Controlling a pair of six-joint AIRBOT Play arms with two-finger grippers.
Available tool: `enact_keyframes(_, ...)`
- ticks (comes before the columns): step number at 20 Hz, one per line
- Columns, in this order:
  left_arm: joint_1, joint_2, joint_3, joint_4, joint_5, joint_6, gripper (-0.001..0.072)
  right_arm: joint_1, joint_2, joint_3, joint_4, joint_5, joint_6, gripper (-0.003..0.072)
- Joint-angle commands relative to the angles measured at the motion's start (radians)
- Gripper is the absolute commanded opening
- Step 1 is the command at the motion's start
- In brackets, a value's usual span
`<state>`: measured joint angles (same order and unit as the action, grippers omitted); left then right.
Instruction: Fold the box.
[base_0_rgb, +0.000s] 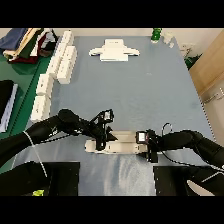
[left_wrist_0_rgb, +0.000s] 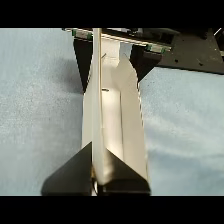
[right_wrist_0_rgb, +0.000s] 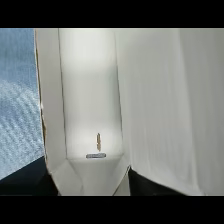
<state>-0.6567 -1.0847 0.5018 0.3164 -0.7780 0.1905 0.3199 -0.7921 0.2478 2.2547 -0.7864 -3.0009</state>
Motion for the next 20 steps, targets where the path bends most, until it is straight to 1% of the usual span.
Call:
enact_keyframes(1, 0.002, 0.000, 0.002, -0.009, -0.005, -0.002, 0.0370, 0.000, 0.000, 0.000, 0.001, 0.000, 0.000, 0.0512)
enact_keyframes(2, 0.004, 0.000, 0.002, -0.009, -0.002, -0.028, 0.0429, 0.000, 0.000, 0.001, 0.001, 0.000, 0.000, 0.0512)
enact_keyframes(5, 0.004, 0.003, 0.002, -0.001, 0.004, -0.051, 0.0429, 0.000, 0.000, 0.000, 0.001, 0.000, 0.000, 0.0511)
enact_keyframes(7, 0.004, 0.025, 0.002, 0.018, 0.009, -0.097, 0.0430, 0.000, 0.000, 0.001, 0.001, 0.000, 0.000, 0.0511)
enact_keyframes(8, 0.005, 0.048, 0.002, 0.064, 0.018, -0.156, 0.0431, 0.000, 0.000, 0.000, 0.001, 0.000, 0.000, 0.0511)
enact_keyframes(10, 0.031, 0.120, 0.002, 0.217, 0.014, -0.351, 0.0431, 0.000, 0.000, 0.000, 0.001, 0.000, 0.000, 0.0512)
enact_keyframes(12, 0.077, 0.228, 0.002, 0.352, -0.022, -0.654, 0.0429, 0.000, 0.000, 0.000, 0.001, 0.000, 0.000, 0.0511)
enact_keyframes(14, 0.119, 0.336, 0.002, 0.443, -0.080, -0.861, 0.0413, 0.000, 0.000, 0.000, 0.001, 0.000, 0.000, 0.0512)
enact_keyframes(15, 0.131, 0.381, 0.002, 0.474, -0.120, -0.938, 0.0190, 0.000, 0.000, 0.001, 0.001, 0.000, 0.000, 0.0511)
enact_keyframes(16, 0.138, 0.423, 0.002, 0.497, -0.173, -1.002, 0.0014, 0.000, 0.000, 0.000, 0.001, 0.000, 0.000, 0.0511)
enact_keyframes(18, 0.127, 0.452, 0.002, 0.484, -0.250, -1.195, 0.0014, 0.000, 0.000, 0.001, 0.001, 0.000, 0.000, 0.0512)
enact_keyframes(19, 0.109, 0.445, 0.002, 0.452, -0.270, -1.297, 0.0014, 0.000, 0.000, 0.000, 0.001, 0.000, 0.000, 0.0511)
enact_keyframes(20, 0.084, 0.427, 0.002, 0.397, -0.267, -1.355, 0.0014, 0.000, 0.000, 0.000, 0.001, 0.000, 0.000, 0.0511)
